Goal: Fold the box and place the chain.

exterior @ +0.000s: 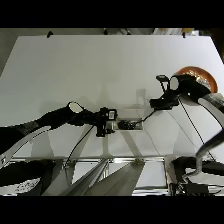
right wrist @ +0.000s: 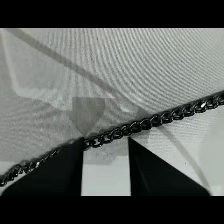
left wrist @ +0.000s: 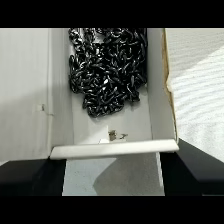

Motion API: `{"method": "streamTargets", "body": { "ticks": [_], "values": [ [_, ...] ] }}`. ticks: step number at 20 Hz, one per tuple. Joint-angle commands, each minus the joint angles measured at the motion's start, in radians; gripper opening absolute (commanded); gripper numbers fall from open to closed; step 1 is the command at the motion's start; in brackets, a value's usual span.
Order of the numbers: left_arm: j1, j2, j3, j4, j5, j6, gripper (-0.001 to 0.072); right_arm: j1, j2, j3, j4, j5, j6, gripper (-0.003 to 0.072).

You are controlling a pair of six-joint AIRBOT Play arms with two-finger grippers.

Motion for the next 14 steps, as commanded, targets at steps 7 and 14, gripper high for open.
{"method": "streamTargets", "body": {
  "ticks": [7,14],
  "values": [
    [0.0,0.0,0.0,0.0,0.0,0.0,0.0391,0.0,0.114,-0.018,0.011,0.028,-0.063,0.0017],
    [0.0,0.0,0.001,0.0,0.0,0.0,0.0391,0.0,0.43,-0.018,0.143,0.225,-0.181,0.0017]
  ]
}}
